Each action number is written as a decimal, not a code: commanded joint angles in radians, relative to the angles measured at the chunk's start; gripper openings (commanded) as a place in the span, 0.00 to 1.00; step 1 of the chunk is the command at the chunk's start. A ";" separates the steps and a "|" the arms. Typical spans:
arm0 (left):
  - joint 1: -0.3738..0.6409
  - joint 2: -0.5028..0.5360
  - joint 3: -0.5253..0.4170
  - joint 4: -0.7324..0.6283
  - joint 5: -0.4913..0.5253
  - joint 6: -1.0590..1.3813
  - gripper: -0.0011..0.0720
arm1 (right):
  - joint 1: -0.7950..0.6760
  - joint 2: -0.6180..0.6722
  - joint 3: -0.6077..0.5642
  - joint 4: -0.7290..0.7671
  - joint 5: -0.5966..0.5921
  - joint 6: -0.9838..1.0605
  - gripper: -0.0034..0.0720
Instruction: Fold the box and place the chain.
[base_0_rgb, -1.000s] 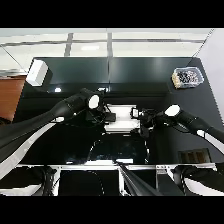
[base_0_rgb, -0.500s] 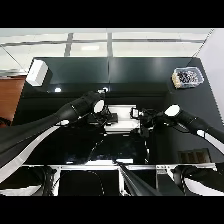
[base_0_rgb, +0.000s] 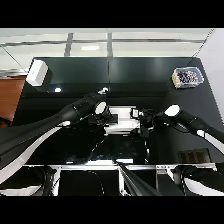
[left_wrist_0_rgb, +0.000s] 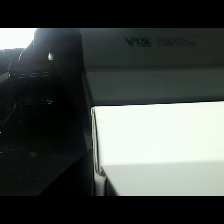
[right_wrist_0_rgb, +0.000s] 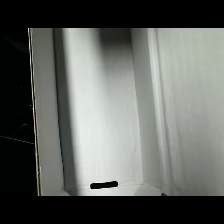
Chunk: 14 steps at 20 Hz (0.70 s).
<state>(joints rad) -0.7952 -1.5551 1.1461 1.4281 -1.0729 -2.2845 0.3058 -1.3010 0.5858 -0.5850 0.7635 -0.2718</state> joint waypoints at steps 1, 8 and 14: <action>-0.002 -0.001 0.000 -0.005 -0.004 -0.002 0.05 | 0.000 0.000 0.001 0.000 -0.001 0.000 0.30; 0.000 -0.001 0.000 -0.019 -0.009 -0.002 0.61 | 0.000 0.000 0.001 0.000 -0.001 0.000 0.30; -0.021 -0.003 0.035 0.082 -0.040 -0.059 0.57 | 0.000 0.000 0.001 0.001 -0.001 0.000 0.30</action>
<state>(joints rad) -0.8043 -1.5562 1.1641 1.4490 -1.0893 -2.3070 0.3058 -1.3010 0.5858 -0.5850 0.7624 -0.2718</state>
